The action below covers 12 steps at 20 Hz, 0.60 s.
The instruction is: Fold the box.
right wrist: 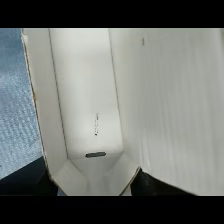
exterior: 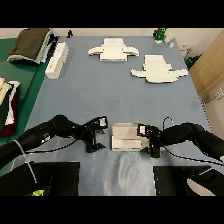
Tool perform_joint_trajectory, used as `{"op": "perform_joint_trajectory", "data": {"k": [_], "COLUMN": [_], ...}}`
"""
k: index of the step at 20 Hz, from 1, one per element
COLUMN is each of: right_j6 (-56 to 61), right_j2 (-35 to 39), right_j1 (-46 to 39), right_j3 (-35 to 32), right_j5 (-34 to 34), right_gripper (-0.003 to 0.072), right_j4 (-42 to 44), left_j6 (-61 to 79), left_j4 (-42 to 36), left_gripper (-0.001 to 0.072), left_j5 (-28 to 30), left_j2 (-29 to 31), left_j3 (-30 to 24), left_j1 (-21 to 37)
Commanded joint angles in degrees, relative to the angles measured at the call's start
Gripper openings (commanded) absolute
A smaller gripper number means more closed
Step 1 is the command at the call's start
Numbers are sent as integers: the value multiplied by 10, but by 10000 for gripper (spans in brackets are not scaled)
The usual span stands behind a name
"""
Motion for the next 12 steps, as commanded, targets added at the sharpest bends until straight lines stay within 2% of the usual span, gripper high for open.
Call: {"op": "perform_joint_trajectory", "data": {"k": [1,6,12], "right_j6": [0,0,0], "right_j2": [0,0,0], "right_j1": [0,0,0], "right_j3": [0,0,0], "right_j5": [0,0,0], "right_gripper": [508,508,508], "right_j4": [0,0,0], "left_j6": [83,83,80], "left_j4": [-75,-95,-100], "left_gripper": [701,700,701], "left_j5": [49,88,88], "left_j2": [-50,-63,-96], "left_j3": [-6,-3,27], "left_j1": [-32,-80,-89]}}
